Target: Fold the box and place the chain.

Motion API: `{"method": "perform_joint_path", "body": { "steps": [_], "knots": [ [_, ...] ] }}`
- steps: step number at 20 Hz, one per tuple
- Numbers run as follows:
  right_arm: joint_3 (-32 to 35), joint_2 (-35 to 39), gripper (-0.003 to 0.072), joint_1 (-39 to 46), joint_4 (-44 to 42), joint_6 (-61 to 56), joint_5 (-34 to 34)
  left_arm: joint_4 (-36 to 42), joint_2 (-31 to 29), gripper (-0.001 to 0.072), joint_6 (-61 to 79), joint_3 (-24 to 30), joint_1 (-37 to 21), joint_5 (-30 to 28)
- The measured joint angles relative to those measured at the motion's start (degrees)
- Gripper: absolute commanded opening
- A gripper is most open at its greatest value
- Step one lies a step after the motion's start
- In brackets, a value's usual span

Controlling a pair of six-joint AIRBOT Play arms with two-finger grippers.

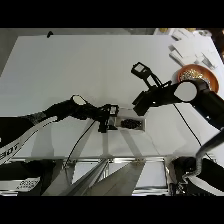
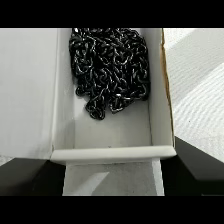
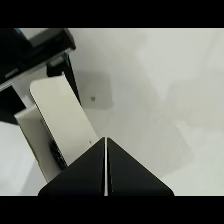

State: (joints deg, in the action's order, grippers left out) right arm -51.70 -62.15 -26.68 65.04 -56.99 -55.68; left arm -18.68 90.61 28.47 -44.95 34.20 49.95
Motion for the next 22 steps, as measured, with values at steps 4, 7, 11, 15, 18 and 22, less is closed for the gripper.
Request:
{"method": "perform_joint_path", "body": {
  "steps": [4, 7, 11, 15, 18, 22],
  "knots": [
    [1.7, -1.6, 0.0133, -1.3, 0.0, 8.1, -1.2, -0.1, 0.0, 0.0038, 0.0, 0.0, 0.0, 0.0],
    [3.4, -1.8, 0.0206, -3.0, -0.4, 12.7, -3.0, -0.2, 0.0, 0.0038, 0.0, 0.0, 0.0, 0.0],
    [4.6, -1.6, 0.0221, -5.4, -0.3, 17.2, -4.3, 0.2, 0.0, 0.0038, -0.1, 0.0, 0.0, -0.2],
    [4.8, -0.5, 0.0343, -6.5, -0.2, 20.1, -4.4, 0.0, 0.0, 0.0038, 0.0, 0.0, 0.0, 0.1],
    [4.8, 0.9, 0.0341, -6.7, -0.3, 20.9, -3.1, 0.0, 0.0, 0.0038, 0.0, 0.0, 0.0, 0.1],
    [4.9, 4.9, 0.0339, -6.9, -0.6, 21.3, -1.6, 0.0, 0.0, 0.0038, 0.0, 0.0, 0.0, 0.0]
  ]
}}
